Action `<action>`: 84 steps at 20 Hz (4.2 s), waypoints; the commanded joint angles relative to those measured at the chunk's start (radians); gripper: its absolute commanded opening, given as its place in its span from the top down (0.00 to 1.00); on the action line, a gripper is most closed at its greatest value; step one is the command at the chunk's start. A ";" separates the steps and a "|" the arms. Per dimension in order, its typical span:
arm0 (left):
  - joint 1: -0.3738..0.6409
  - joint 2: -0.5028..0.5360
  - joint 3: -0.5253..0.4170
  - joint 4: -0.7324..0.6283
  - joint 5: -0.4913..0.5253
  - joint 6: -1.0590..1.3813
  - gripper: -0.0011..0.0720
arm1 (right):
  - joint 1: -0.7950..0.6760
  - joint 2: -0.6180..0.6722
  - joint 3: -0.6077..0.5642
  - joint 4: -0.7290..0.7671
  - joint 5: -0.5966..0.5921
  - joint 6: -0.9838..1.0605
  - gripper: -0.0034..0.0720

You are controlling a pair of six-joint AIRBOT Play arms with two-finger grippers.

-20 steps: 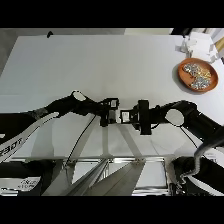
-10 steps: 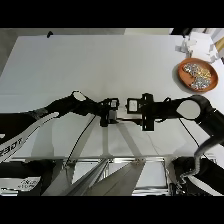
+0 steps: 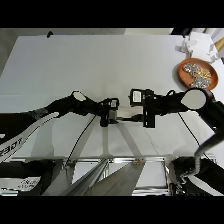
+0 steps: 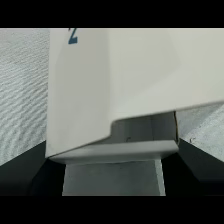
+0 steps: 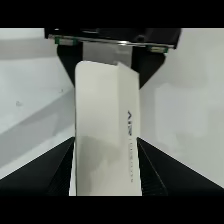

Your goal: Fold the box and place the chain.

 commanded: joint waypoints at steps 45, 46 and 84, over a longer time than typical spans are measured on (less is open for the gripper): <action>0.000 0.000 0.000 0.000 0.000 0.000 0.89 | 0.001 -0.285 0.104 0.234 0.043 -0.029 0.60; 0.000 0.000 0.000 0.000 0.001 0.000 0.89 | 0.002 -0.289 0.104 0.220 0.042 -0.029 0.60; 0.000 0.000 0.000 0.000 0.001 0.000 0.89 | 0.116 -0.246 0.104 -0.204 0.012 0.136 0.57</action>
